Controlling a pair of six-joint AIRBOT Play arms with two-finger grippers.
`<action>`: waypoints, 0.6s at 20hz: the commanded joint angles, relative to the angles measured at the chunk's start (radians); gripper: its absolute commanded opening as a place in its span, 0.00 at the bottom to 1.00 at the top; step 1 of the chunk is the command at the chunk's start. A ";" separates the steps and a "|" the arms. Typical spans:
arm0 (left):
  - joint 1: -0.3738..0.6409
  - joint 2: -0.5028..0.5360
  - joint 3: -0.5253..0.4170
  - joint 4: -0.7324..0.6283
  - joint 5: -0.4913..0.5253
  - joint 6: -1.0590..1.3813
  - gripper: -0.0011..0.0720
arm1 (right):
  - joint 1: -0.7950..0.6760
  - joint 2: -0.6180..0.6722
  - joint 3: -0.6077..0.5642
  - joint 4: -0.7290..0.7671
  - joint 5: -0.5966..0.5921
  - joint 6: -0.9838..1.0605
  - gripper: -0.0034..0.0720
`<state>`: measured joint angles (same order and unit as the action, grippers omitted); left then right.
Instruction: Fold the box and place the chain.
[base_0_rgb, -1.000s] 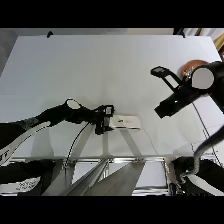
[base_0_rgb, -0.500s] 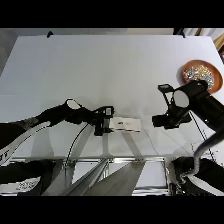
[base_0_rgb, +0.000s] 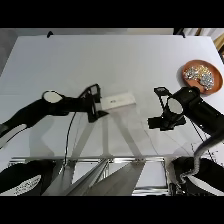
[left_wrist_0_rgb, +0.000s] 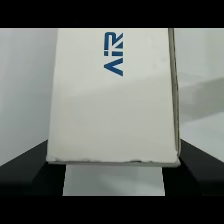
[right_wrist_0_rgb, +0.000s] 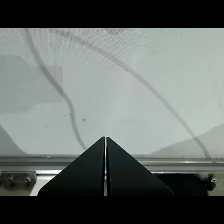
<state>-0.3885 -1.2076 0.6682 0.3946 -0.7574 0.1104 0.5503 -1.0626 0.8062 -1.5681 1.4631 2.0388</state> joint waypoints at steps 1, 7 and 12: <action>0.146 0.164 0.001 0.167 0.110 -0.249 0.02 | 0.002 0.001 -0.002 0.000 -0.005 0.003 0.06; 0.481 0.282 0.001 0.531 0.134 -0.736 0.02 | 0.002 0.001 -0.002 0.001 -0.005 0.003 0.06; 0.679 0.247 0.001 0.828 0.185 -1.100 0.02 | 0.002 0.001 -0.002 0.001 -0.005 0.003 0.06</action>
